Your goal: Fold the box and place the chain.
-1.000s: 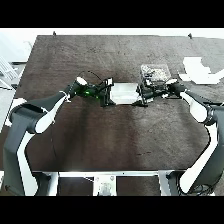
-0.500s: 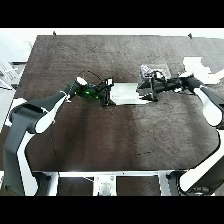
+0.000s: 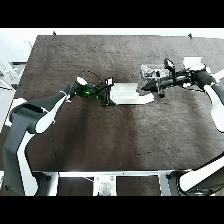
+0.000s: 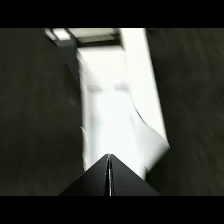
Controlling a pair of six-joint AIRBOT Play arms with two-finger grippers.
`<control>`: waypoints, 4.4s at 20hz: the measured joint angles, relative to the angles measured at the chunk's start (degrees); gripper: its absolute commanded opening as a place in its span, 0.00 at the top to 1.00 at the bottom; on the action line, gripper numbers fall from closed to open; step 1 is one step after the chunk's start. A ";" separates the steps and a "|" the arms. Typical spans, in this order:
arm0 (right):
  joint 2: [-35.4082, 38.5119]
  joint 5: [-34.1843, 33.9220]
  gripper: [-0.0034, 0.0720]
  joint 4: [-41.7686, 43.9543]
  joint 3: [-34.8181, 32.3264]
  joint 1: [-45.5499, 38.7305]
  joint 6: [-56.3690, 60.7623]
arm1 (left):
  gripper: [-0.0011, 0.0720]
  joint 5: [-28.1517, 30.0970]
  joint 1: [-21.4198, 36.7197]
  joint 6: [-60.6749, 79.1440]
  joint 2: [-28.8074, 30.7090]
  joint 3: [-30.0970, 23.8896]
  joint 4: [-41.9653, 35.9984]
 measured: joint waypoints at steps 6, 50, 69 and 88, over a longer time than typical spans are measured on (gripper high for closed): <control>-0.15 -7.30 0.94 2.32 0.00 5.53 4.26 | 0.42 0.04 0.00 -0.02 0.00 0.00 -0.13; 7.08 -18.69 0.09 -18.25 -8.15 3.87 5.62 | 0.42 -0.02 0.00 0.00 0.00 0.00 -0.11; 2.91 -25.57 0.30 -16.04 -9.25 7.41 2.12 | 0.42 -0.02 0.00 0.00 0.00 0.00 -0.13; 2.73 -25.64 0.18 -11.65 -9.27 11.56 2.19 | 0.42 0.04 0.04 0.00 0.00 0.00 -0.15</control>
